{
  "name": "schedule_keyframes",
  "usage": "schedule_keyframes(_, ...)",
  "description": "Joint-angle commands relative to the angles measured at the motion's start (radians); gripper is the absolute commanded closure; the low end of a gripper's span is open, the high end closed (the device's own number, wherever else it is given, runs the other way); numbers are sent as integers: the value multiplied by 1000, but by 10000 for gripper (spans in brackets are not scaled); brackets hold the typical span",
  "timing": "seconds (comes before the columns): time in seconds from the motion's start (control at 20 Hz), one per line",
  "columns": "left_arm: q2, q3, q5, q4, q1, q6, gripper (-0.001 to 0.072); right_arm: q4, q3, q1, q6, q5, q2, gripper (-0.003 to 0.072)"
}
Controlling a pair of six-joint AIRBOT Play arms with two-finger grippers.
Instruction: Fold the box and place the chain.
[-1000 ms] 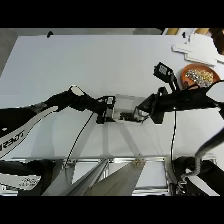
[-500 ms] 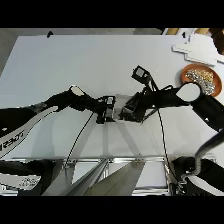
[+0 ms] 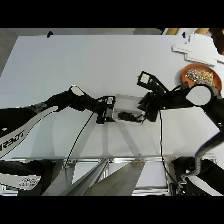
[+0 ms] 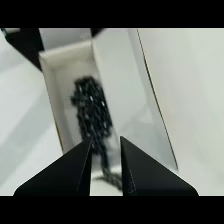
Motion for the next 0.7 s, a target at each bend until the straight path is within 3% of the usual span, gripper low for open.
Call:
schedule_keyframes(0.0,1,1,0,0,1,0,573,-58,-3,-118,-10,160,29,530)
schedule_keyframes(0.3,1,1,0,0,1,0,573,-47,-121,-220,-166,67,-21,523)
schedule_keyframes(0.4,1,1,0,0,1,0,573,6,-159,-220,-256,7,-68,413)
schedule_keyframes(0.45,1,1,0,0,1,0,573,37,-166,-220,-315,-4,-90,314)
schedule_keyframes(0.65,1,1,0,0,1,0,573,90,-167,-213,-457,-24,-187,313)
